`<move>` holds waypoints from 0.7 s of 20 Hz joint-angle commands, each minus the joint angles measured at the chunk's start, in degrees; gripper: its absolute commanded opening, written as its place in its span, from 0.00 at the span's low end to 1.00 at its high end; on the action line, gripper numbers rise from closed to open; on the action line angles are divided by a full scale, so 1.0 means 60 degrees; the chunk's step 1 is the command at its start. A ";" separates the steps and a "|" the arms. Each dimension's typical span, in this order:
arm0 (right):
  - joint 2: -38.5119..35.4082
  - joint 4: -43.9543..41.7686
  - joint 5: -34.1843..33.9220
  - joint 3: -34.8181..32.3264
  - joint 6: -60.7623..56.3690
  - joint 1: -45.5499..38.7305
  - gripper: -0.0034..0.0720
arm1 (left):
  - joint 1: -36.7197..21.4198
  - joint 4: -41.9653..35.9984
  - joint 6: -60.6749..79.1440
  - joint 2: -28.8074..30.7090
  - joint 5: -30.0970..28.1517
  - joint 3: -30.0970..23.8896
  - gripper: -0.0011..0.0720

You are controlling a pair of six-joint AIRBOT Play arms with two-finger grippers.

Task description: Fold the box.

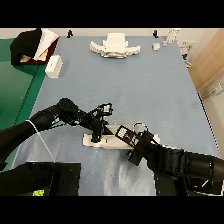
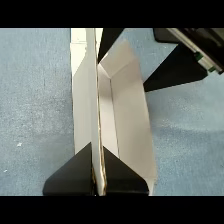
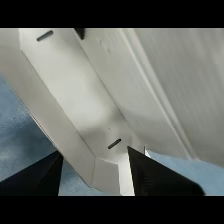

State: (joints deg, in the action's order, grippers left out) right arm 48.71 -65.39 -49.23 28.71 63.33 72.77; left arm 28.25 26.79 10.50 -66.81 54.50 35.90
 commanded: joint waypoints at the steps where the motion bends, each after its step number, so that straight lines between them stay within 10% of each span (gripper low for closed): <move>1: 0.0025 0.0357 -0.0776 0.0382 -0.0867 0.0011 0.83 | -0.0004 0.0004 0.0000 0.0007 -0.0011 0.0011 0.03; 5: 0.0025 0.0062 -0.1049 0.0382 -0.1104 0.0011 0.86 | 0.0000 0.0004 0.0000 0.0007 -0.0004 0.0007 0.03; 6: 0.0025 0.0015 -0.1249 0.0382 -0.1100 0.0011 1.00 | 0.0000 0.0004 0.0000 0.0007 -0.0007 0.0011 0.03; 14: -0.0255 -0.0878 -0.0310 0.0255 0.2412 -0.1279 1.00 | 0.0000 0.0004 0.0000 0.0007 -0.0007 0.0011 0.03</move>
State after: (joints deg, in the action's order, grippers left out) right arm 48.05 -66.76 -54.46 30.65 66.26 69.17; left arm 28.27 26.79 10.50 -66.81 54.48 35.90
